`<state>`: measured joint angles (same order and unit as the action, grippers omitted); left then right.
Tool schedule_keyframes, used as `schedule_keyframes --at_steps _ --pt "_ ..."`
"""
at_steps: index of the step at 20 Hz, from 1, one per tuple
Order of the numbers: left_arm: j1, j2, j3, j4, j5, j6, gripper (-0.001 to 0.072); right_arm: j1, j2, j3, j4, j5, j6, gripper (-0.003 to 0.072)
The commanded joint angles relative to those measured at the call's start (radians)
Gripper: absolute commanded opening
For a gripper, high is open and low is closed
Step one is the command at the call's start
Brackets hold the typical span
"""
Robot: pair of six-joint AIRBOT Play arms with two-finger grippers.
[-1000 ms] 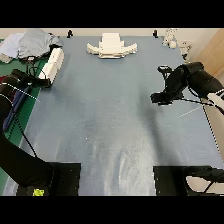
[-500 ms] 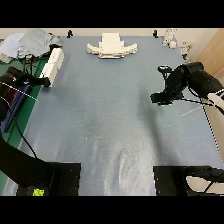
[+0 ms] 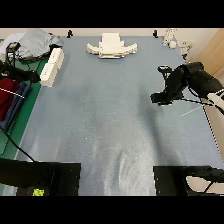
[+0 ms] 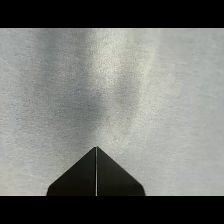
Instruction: Fold the box.
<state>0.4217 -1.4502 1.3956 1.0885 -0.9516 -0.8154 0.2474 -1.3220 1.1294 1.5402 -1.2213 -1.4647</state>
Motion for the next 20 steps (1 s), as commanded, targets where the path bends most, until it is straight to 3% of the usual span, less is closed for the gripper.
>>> schedule_keyframes --at_steps 1,2,6,11,15,20 --pt "-0.024 0.127 0.001 -0.043 -0.164 -0.079 0.0201 0.000 0.000 0.000 0.000 0.000 0.000 0.0004" --pt "-0.040 0.154 0.001 -0.069 -0.207 -0.087 0.0012 0.000 0.000 0.000 0.000 0.000 0.000 0.0004" --pt "-0.223 0.196 0.000 -0.100 -0.356 -0.208 0.0011 0.000 0.000 0.000 0.000 0.000 0.000 0.0004" --pt "-0.528 0.187 -0.008 -0.093 -0.303 -0.349 0.0012 0.000 0.000 0.000 0.000 0.000 0.000 0.0004" --pt "-0.657 0.153 -0.010 -0.093 -0.284 -0.417 0.0012 0.000 0.000 0.000 0.000 0.000 0.000 0.0004" --pt "-0.740 0.121 -0.010 -0.100 -0.319 -0.423 0.0013 0.000 0.000 0.000 0.000 0.000 0.000 0.0004"
